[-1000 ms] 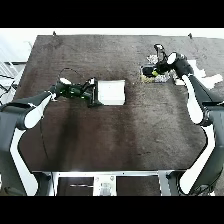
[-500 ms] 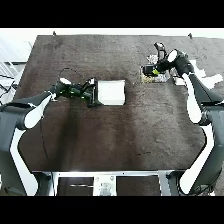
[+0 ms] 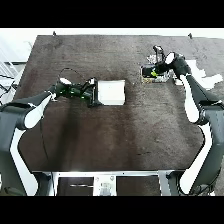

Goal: Fold the box and place the chain.

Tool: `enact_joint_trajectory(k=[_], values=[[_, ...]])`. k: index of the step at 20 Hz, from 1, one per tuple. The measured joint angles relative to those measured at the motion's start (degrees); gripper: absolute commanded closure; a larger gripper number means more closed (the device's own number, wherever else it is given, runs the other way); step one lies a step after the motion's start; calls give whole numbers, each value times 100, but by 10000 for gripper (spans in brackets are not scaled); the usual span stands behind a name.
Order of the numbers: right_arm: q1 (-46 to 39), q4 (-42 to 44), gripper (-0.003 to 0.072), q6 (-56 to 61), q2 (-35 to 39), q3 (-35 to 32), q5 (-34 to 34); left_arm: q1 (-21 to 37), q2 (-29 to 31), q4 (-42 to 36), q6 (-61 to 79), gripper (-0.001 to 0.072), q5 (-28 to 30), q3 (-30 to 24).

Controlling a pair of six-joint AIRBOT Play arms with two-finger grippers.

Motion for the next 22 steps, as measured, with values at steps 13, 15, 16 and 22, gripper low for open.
enact_joint_trajectory(k=[13, 15, 16, 22], values=[[76, 66, 677, -9, -70, 0, 127, 0, 0, 0, 2, 373, 0, 0], [76, 83, 678, -22, 35, -4, 212, 0, 0, 0, 2, 373, -2, 0], [76, 85, 678, -24, 109, -4, 210, 0, 0, 2, 2, 373, -2, 0], [55, 24, 678, -33, 675, -4, 254, 0, 0, 0, 2, 373, 0, 0]])
